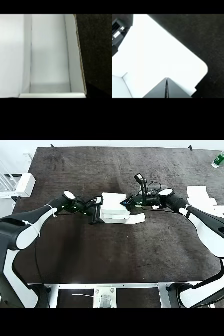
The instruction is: Fold the box and place the chain.
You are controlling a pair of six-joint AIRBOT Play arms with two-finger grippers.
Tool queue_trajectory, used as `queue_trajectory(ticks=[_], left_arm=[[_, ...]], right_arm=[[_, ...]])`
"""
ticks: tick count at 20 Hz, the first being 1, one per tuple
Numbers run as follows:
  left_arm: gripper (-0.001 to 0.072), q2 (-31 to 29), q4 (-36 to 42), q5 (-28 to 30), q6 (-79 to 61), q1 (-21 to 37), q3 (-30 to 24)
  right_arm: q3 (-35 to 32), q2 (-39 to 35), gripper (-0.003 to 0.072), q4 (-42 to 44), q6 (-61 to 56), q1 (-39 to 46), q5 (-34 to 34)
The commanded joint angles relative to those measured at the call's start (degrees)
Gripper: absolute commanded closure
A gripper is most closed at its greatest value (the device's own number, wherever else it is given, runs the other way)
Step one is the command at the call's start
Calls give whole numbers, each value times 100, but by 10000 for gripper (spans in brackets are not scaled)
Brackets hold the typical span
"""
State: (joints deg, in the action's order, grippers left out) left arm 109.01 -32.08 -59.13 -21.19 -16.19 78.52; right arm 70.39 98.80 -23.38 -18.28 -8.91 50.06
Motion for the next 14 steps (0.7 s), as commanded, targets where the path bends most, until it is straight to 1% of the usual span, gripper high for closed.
queue_trajectory(ticks=[1,7,9,12,14], left_arm=[[241,0,-4,13,2,-2,4],[241,0,-4,15,15,-2,4],[241,0,-4,15,17,0,4],[241,0,-4,15,20,0,4],[241,0,-4,15,20,0,4]], right_arm=[[-2,87,671,-4,52,-66,24],[15,76,671,2,57,-63,35],[46,-28,671,81,98,-61,105],[44,-485,671,57,101,-33,391],[35,-881,671,-219,92,68,588]])
